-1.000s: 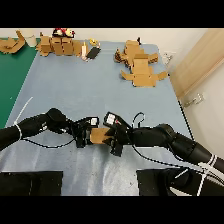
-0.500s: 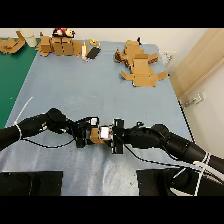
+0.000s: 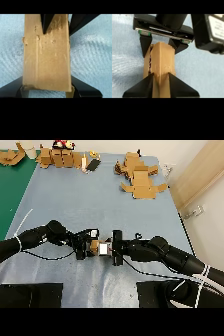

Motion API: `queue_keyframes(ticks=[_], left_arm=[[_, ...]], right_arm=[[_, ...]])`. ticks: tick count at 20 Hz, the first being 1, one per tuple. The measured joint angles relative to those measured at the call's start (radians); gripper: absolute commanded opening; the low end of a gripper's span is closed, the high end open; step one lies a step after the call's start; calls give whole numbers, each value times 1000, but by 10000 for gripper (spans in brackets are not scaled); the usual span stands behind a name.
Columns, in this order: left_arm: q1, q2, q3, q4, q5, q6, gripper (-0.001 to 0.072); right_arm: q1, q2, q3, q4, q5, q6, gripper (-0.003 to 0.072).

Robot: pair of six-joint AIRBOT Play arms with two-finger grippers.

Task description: Fold the box.

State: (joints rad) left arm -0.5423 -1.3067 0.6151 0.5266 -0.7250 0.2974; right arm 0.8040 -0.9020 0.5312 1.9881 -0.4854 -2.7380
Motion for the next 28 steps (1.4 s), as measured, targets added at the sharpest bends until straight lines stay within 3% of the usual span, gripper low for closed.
queue_keyframes(ticks=[10,12,17,18,19,25,27,28], left_arm=[[0,0,0,0,0,0,399],[0,0,0,0,0,0,399],[0,0,0,0,0,0,399],[0,0,0,0,0,0,399],[0,0,0,0,0,0,399],[0,0,0,0,0,0,399],[0,0,0,0,0,0,399],[0,0,0,0,0,0,399]], right_arm=[[2,-34,0,11,-10,7,236],[2,-37,0,15,-18,7,302],[2,-30,0,28,-34,11,308],[2,-25,1,31,-37,13,327],[2,-19,0,31,-39,16,413],[0,56,0,35,-50,126,412],[0,92,1,42,-86,260,374],[0,107,0,51,-121,368,138]])
